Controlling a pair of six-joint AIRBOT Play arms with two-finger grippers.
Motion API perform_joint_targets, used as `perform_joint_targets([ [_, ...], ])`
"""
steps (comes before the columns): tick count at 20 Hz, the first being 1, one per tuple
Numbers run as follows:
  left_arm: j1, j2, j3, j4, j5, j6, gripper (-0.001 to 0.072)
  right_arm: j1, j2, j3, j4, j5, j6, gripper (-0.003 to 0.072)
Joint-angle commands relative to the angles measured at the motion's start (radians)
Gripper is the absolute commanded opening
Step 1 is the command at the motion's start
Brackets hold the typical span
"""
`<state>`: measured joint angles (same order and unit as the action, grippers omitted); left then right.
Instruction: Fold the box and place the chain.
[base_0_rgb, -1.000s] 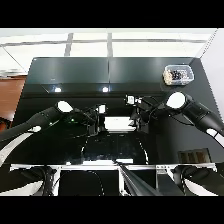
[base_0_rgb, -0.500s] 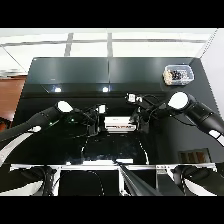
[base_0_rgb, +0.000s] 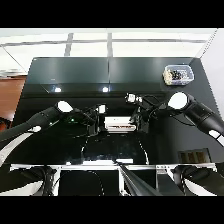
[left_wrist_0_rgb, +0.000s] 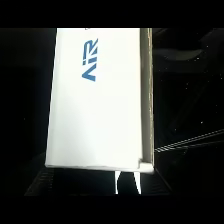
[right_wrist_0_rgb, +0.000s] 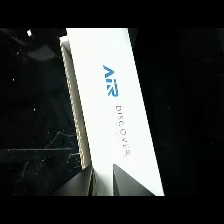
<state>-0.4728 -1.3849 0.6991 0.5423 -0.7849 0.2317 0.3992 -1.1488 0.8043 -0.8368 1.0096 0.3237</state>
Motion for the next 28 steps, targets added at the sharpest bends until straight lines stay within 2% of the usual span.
perform_joint_targets([
  [1,0.0,-0.001,0.001,0.0,0.0,0.0,0.0392,0.001,-0.001,-0.006,-0.033,0.004,0.008,0.0128],
  [3,0.0,-0.001,0.001,0.0,0.0,0.0,0.0392,0.001,-0.001,-0.014,-0.03,0.009,0.019,0.0129],
  [5,0.0,-0.001,0.001,0.0,0.0,0.0,0.0392,0.001,-0.002,-0.015,-0.03,0.006,0.032,0.0255],
  [14,0.0,-0.001,0.001,0.0,0.0,0.0,0.0392,0.0,0.001,-0.051,-0.027,0.003,0.092,0.0256],
  [16,0.0,-0.001,0.001,0.0,0.0,0.0,0.0391,-0.002,0.013,-0.032,-0.023,0.003,0.196,0.0256],
  [19,0.0,-0.001,0.001,0.0,0.0,0.0,0.0392,-0.002,0.029,-0.021,0.039,-0.01,0.552,0.0255],
  [20,0.0,-0.001,0.001,0.0,0.0,0.0,0.0391,0.001,0.027,-0.026,0.079,-0.008,0.649,0.0229],
  [21,0.0,-0.001,0.001,0.0,0.0,0.0,0.0392,0.004,0.027,-0.032,0.139,-0.009,0.691,0.0051],
  [22,0.0,-0.001,0.001,0.0,0.0,0.0,0.0392,0.007,0.027,-0.04,0.207,-0.009,0.691,0.0009],
  [24,0.0,-0.001,0.001,0.0,0.0,0.0,0.0392,0.008,0.021,-0.057,0.308,-0.029,0.691,0.0008],
  [28,0.0,-0.001,0.001,0.0,0.0,0.0,0.0391,0.008,-0.051,-0.075,0.312,-0.079,0.717,0.0008],
])
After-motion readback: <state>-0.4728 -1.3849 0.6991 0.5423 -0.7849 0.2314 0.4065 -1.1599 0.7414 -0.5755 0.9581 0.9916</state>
